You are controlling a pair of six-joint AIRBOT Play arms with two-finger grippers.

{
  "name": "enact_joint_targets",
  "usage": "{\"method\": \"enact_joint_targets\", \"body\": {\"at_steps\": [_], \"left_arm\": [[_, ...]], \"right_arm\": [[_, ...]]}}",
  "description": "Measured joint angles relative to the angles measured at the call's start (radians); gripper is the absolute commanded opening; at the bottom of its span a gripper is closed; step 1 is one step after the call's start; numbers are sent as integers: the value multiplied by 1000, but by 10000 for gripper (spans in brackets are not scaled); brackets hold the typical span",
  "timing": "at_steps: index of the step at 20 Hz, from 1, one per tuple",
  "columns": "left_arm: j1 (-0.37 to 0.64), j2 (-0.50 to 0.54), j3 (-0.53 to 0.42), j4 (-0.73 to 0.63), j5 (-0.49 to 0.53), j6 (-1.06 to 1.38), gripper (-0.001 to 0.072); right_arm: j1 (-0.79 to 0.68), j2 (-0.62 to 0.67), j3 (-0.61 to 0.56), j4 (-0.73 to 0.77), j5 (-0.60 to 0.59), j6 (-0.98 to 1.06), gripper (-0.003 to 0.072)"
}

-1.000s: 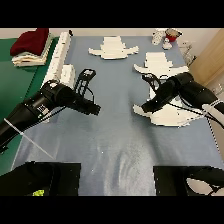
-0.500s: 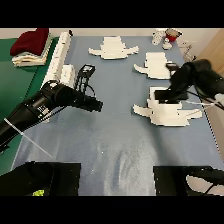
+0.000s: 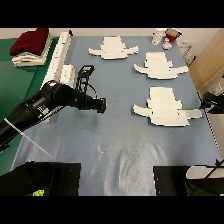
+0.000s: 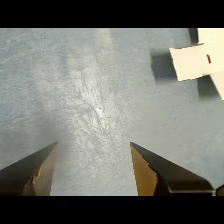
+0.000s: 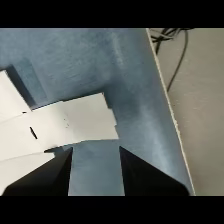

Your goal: Fold the box.

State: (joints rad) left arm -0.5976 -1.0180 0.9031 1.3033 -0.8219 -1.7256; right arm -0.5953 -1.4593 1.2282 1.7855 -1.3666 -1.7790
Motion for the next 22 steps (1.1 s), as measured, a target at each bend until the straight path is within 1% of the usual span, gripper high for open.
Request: {"method": "enact_joint_targets", "body": {"at_steps": [3, 5, 7, 9, 11, 12, 13, 14, 16, 20, 22], "left_arm": [[0, 0, 0, -17, -2, -2, 707], [0, 0, 0, -22, 1, 0, 707], [0, 1, 0, -26, 2, 1, 707], [0, 1, 0, -29, 2, 2, 707], [0, 1, 0, -37, 2, 4, 706], [0, 1, 0, -44, 2, 4, 706], [0, 1, 0, -52, 2, 4, 706], [-1, 1, 0, -59, 2, 4, 706], [-1, 1, 0, -68, 2, 4, 706], [-1, 1, 0, -76, 1, 5, 706], [0, 1, 0, -77, -4, 6, 706]], "right_arm": [[-122, -110, 51, 132, -56, -130, 464], [-154, -172, 84, 211, -95, -199, 464], [-174, -220, 108, 257, -121, -246, 462], [-184, -256, 121, 287, -141, -279, 404], [-188, -284, 128, 309, -165, -304, 402], [-188, -294, 130, 318, -175, -317, 331], [-188, -303, 131, 328, -194, -329, 207], [-181, -308, 132, 336, -205, -340, 196], [-152, -315, 134, 355, -229, -356, 4], [-47, -319, 134, 392, -260, -359, 3], [23, -306, 134, 418, -267, -323, 2]]}}
